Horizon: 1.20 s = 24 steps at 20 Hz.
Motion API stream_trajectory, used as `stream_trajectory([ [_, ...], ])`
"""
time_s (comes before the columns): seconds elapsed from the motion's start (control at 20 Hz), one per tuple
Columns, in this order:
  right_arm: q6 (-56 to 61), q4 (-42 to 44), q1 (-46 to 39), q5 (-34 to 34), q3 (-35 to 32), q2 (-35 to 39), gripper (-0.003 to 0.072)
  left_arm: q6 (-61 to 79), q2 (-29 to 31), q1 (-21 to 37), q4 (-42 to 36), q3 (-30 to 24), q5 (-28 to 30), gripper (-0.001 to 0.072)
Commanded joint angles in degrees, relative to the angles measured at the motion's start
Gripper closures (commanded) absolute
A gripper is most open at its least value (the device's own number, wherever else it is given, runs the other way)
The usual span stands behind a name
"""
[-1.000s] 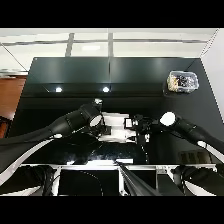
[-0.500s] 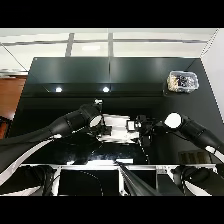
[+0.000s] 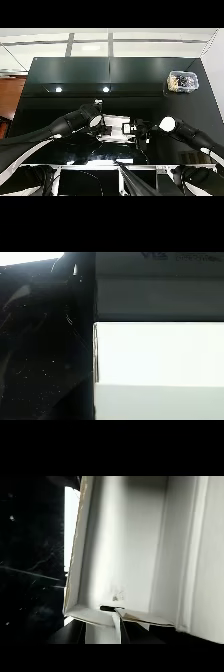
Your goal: Fold the box and place the chain.
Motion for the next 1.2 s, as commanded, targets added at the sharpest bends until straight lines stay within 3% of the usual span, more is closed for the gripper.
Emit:
stream_trajectory([
  [0.0, 2.03, 0.48, 1.51, -4.5, -0.11, -0.24, 0.0442, 0.11, 0.04, 0.02, -0.02, 0.02, 0.09, 0.0683],
  [0.25, 6.51, 1.05, 1.51, -4.5, -0.11, -0.24, 0.0441, 0.11, 0.04, 0.02, -0.02, 0.02, 0.11, 0.0684],
  [0.5, 7.1, 9.46, 2.89, -6.27, -0.37, -0.92, 0.0441, -0.61, 0.04, 0.02, -1.18, 0.02, 0.15, 0.0684],
  [0.65, 7.74, 8.35, 2.86, -6.27, -0.35, -1.18, 0.045, -0.59, 0.04, 0.02, -1.38, 0.02, 0.15, 0.0684],
  [0.7, 7.74, 7.43, 2.86, -5.95, -0.35, -1.18, 0.0645, -0.59, 0.04, 0.02, -1.4, 0.02, 0.28, 0.0683],
  [0.75, 7.76, 7.3, 2.86, -5.38, -0.37, -1.18, 0.0673, -0.59, 0.04, 0.02, -1.38, 0.02, 0.28, 0.0683],
  [0.8, 8.33, 7.34, 2.86, -5.35, -0.35, -1.18, 0.0645, -0.57, 0.04, 0.02, -1.36, 0.02, 0.22, 0.0684],
  [0.85, 9.62, 7.37, 2.86, -5.57, -0.35, -1.18, 0.0394, -0.57, 0.04, 0.02, -1.4, 0.02, 0.11, 0.0684],
  [0.9, 10.54, 7.34, 2.86, -5.6, -0.35, -1.18, 0.0295, -0.57, 0.04, 0.02, -1.51, 0.02, 0.07, 0.0684],
  [0.95, 11.32, 6.97, 2.82, -5.57, -0.35, -1.18, 0.0466, -0.57, 0.04, 0.02, -1.51, 0.02, 0.07, 0.0684],
  [1.0, 11.98, 5.95, 2.82, -5.42, -0.35, -1.16, 0.0592, -0.57, 0.04, 0.02, -1.51, 0.02, 0.07, 0.0684],
  [1.05, 13.0, 5.84, 2.82, -5.44, -0.35, -1.16, 0.0406, -0.57, 0.04, 0.02, -1.51, 0.02, 0.07, 0.0683],
  [1.1, 13.77, 5.81, 2.82, -5.64, -0.35, -1.11, 0.0323, -0.57, 0.04, 0.02, -1.51, 0.02, 0.07, 0.0684],
  [1.15, 13.86, 5.68, 2.82, -5.07, -0.26, -0.79, 0.0609, -0.57, 0.04, 0.02, -1.51, 0.02, 0.07, 0.0684],
])
